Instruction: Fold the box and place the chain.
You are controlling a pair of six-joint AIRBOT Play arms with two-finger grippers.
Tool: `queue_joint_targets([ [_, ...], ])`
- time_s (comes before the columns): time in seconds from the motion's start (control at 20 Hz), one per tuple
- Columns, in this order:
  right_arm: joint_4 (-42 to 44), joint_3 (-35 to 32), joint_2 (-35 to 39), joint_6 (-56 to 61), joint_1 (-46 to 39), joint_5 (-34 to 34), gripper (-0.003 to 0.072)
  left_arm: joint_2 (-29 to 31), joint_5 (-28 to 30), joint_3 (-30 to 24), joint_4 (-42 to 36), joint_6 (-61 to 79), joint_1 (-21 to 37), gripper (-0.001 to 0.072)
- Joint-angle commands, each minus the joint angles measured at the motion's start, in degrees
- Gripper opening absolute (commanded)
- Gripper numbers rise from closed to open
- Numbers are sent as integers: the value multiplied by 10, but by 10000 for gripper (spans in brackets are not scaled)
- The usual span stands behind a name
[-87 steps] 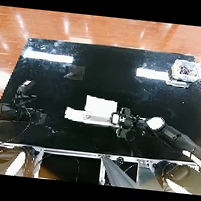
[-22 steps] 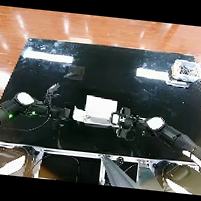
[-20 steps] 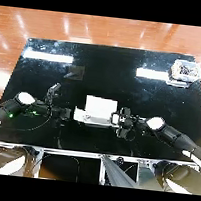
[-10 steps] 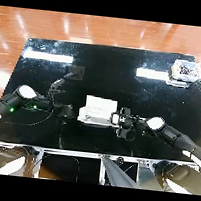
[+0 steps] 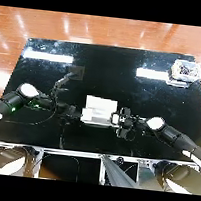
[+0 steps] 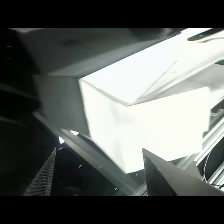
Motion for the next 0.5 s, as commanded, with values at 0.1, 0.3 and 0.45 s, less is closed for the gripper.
queue_joint_targets([
  [0.1, 0, 0, 0, 0, 0, 0, 554, 0, 60, 1, -6, 1, -47, 647],
  [0.3, 0, 0, 0, 0, 0, 0, 554, 0, 95, 1, -6, -8, -84, 641],
  [0.45, 0, 0, 0, 0, 0, 0, 554, 0, 95, 16, 2, -59, -99, 641],
])
